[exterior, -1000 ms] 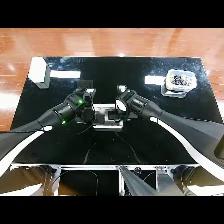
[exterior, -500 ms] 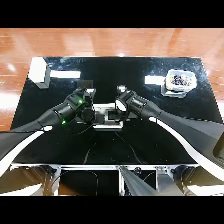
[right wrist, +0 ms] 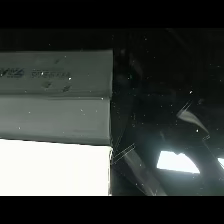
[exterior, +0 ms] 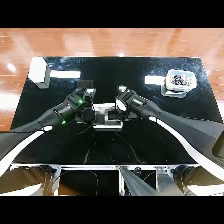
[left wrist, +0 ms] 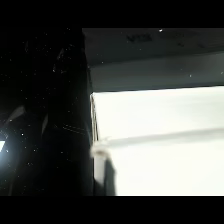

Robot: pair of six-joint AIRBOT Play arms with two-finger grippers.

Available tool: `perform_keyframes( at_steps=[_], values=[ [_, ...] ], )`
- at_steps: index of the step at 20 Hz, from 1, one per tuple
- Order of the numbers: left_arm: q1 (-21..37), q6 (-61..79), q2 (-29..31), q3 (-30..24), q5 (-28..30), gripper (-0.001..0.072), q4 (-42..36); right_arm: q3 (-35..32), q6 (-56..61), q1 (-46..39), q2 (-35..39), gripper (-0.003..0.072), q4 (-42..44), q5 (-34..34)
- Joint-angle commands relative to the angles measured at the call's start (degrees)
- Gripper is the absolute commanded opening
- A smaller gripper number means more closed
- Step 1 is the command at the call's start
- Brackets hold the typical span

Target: Fold the box and place the chain.

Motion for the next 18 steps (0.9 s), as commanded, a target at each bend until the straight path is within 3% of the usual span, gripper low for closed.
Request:
perform_keyframes(
  at_steps=[1,12,14,18],
  values=[
    [0.0,0.0,0.0,0.02,-0.07,0.0018,0.02,-0.02,-1.09,0.02,-0.11,0.0034,0.13,-0.11],
    [0.0,0.0,0.0,0.02,-0.04,0.0018,0.02,-0.02,-1.29,0.02,0.5,0.0038,0.04,1.07],
    [0.0,0.0,0.0,0.02,-0.04,0.0018,0.02,-0.02,-1.27,0.02,0.98,0.0274,-0.15,1.09],
    [0.0,0.0,0.0,0.02,-0.04,0.0018,0.02,-0.02,-1.29,0.02,1.88,0.0276,-0.79,1.49]
  ],
)
